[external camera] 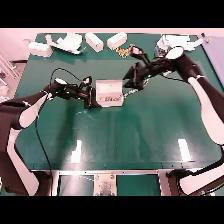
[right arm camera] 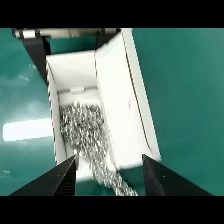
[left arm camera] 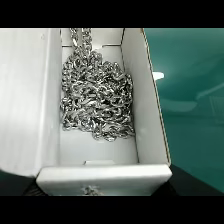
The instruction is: Fold the box and place the chain.
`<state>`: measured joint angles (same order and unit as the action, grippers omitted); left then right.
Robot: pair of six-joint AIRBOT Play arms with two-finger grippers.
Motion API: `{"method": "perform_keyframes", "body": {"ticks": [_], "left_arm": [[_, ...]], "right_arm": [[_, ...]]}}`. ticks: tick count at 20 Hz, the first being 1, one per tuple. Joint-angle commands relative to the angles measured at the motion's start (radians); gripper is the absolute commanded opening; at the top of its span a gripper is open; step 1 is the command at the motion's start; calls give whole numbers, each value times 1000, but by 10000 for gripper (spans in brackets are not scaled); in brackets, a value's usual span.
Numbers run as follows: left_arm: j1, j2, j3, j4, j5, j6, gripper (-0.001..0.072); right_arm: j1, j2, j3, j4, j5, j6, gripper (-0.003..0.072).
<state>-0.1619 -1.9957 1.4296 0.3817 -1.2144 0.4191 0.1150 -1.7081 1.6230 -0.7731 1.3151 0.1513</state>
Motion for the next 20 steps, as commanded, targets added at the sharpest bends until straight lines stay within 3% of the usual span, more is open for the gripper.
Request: {"method": "perform_keyframes", "body": {"ticks": [1,8,20], "left_arm": [[1,1,1,0,0,0,579],[1,1,1,0,0,0,579],[1,1,1,0,0,0,579]], "right_arm": [[-111,2,-25,-25,36,-103,461],[-198,-134,-21,-24,-36,-276,461],[-77,-261,47,-33,-20,-393,459]]}}
